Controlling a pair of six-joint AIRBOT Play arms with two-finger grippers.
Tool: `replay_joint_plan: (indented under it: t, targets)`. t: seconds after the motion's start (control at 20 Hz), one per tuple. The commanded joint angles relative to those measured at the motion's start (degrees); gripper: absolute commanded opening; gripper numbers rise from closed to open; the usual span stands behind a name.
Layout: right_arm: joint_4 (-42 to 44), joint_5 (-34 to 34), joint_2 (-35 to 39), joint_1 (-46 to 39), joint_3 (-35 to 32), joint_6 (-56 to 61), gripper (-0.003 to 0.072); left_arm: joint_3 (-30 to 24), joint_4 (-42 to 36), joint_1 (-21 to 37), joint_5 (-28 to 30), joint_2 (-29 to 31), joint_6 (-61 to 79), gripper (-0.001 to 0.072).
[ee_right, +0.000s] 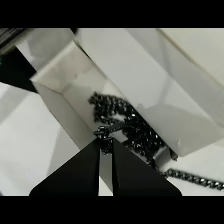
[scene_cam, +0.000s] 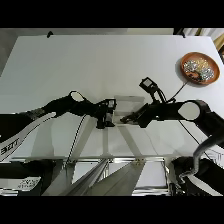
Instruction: Fold the box and place the chain.
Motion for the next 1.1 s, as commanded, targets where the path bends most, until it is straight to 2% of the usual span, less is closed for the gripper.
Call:
replay_joint_plan:
  t: [0.0,0.1,0.15,0.25,0.4,0.5,0.7,0.85,1.05]
  targets:
    - [-0.2,-1.99,-3.58,0.07,-2.27,0.17,0.0097,0.02,0.0,0.0,0.02,0.0,0.02,0.0208]
    - [-0.22,-1.84,-4.07,0.07,-2.27,0.17,0.0104,0.02,0.0,0.0,0.0,0.0,0.02,0.0208]
    - [-0.2,-1.6,-4.04,0.07,-2.25,0.2,0.013,0.02,0.0,0.0,0.02,0.0,0.02,0.0208]
    - [0.28,-0.35,-3.65,0.04,-2.23,0.22,0.0296,0.02,0.0,0.0,0.02,0.0,0.02,0.0208]
    - [0.61,0.66,-0.31,-0.02,-1.38,0.52,0.0299,0.02,0.0,0.0,0.02,0.0,0.02,0.0208]
    - [-2.16,0.98,4.04,-0.02,0.2,3.54,0.0297,0.02,0.0,0.0,0.02,0.0,0.02,0.0208]
    - [-20.63,5.95,9.6,-5.29,3.5,17.44,0.0299,0.02,0.0,0.0,0.02,0.0,0.02,0.0208]
    - [-27.69,10.58,7.56,-14.69,3.56,21.66,0.0298,0.02,0.0,0.0,0.0,0.0,0.02,0.0208]
    - [-27.74,6.56,-1.79,-22.38,3.63,21.7,0.0298,0.02,0.0,0.0,0.0,0.0,0.02,0.0208]
